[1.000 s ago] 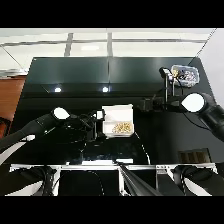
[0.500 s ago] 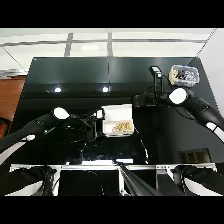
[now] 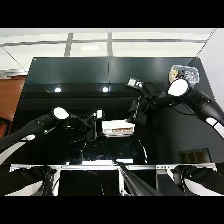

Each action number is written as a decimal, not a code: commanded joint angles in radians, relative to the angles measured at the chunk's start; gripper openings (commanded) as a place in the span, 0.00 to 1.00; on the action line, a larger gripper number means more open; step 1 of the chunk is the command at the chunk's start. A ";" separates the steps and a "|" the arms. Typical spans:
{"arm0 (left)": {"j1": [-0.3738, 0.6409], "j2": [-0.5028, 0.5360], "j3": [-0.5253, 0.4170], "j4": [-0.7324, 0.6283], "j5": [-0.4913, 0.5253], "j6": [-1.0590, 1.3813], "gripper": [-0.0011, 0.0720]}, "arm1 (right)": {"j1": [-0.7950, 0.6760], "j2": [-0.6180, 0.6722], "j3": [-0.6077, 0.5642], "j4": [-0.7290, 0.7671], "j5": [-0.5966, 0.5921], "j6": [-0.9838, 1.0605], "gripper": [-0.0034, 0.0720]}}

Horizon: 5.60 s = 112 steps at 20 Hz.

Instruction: Fold the box and place the chain.

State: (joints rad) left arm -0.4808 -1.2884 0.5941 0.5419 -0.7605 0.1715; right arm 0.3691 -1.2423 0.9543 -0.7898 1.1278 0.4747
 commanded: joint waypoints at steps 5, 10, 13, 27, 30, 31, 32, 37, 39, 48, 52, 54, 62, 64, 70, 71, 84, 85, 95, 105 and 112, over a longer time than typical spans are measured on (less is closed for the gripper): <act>-0.001 0.000 0.000 0.000 -0.003 0.000 0.48 | 0.053 -0.004 -0.079 0.010 -0.046 -0.267 0.85; -0.001 0.000 0.000 0.000 -0.003 0.000 0.48 | 0.053 -0.004 -0.079 0.011 -0.052 -0.271 0.85; -0.001 0.000 0.000 0.000 -0.004 0.000 0.48 | 0.053 -0.003 -0.079 0.011 -0.055 -0.270 0.44; -0.001 0.000 0.000 0.000 -0.006 0.000 0.48 | 0.053 -0.003 -0.079 0.007 -0.009 -0.244 0.39; -0.001 0.000 0.000 0.000 -0.006 0.000 0.48 | 0.053 -0.003 -0.079 0.003 -0.014 -0.244 0.40; -0.001 0.000 0.000 0.000 -0.006 0.000 0.48 | 0.053 -0.003 -0.079 0.003 -0.013 -0.244 0.40; -0.001 0.000 0.000 0.000 -0.006 0.000 0.48 | 0.053 -0.003 -0.079 0.003 -0.013 -0.244 0.40; -0.001 0.000 0.000 0.000 -0.006 0.000 0.48 | 0.053 -0.003 -0.080 0.003 0.002 -0.244 0.40; -0.001 0.000 0.000 0.000 -0.006 0.000 0.48 | 0.053 -0.003 -0.093 0.003 0.000 -0.244 0.40; -0.001 0.000 0.000 0.000 -0.007 0.000 0.49 | 0.052 0.023 -0.110 -0.003 0.069 -0.105 0.31; -0.001 0.000 0.000 0.000 -0.007 0.000 0.49 | -0.006 0.090 -0.095 0.011 0.233 0.239 0.11; -0.001 0.000 0.000 0.000 -0.007 0.000 0.49 | -0.034 0.092 -0.130 0.062 0.213 0.411 0.07; -0.001 0.000 0.000 0.000 -0.007 0.000 0.49 | -0.002 0.008 -0.309 0.498 -0.164 0.483 0.07; -0.001 0.000 0.000 0.000 -0.008 0.000 0.49 | 0.009 -0.015 -0.309 0.466 -0.200 0.491 0.07; -0.001 0.000 0.000 0.000 -0.008 0.000 0.49 | 0.009 -0.025 -0.309 0.315 -0.230 0.573 0.07; -0.001 0.000 0.000 0.000 -0.008 0.000 0.49 | 0.009 -0.025 -0.309 0.300 -0.231 0.584 0.07; 0.000 0.000 0.000 -0.001 0.001 0.000 0.49 | -0.088 0.097 -0.235 0.281 -0.022 0.523 0.07; 0.001 0.000 0.003 0.000 0.001 0.000 0.50 | -0.130 0.137 -0.219 0.262 0.019 0.523 0.07; -0.001 0.212 0.076 0.117 -0.019 -0.102 0.99 | -0.637 0.421 -0.212 -0.156 0.320 0.566 0.07; -0.153 -0.060 0.263 -0.079 0.024 -0.206 0.98 | -0.585 0.421 -0.269 -0.075 0.227 0.539 0.07; -0.153 -0.136 0.292 -0.066 -0.082 -0.314 0.98 | -0.585 0.421 -0.269 -0.076 0.224 0.539 0.07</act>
State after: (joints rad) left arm -0.6296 -1.4010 0.8749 0.4641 -0.7864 -0.1104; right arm -0.2173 -0.8215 0.6857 -0.8658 1.3609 1.0138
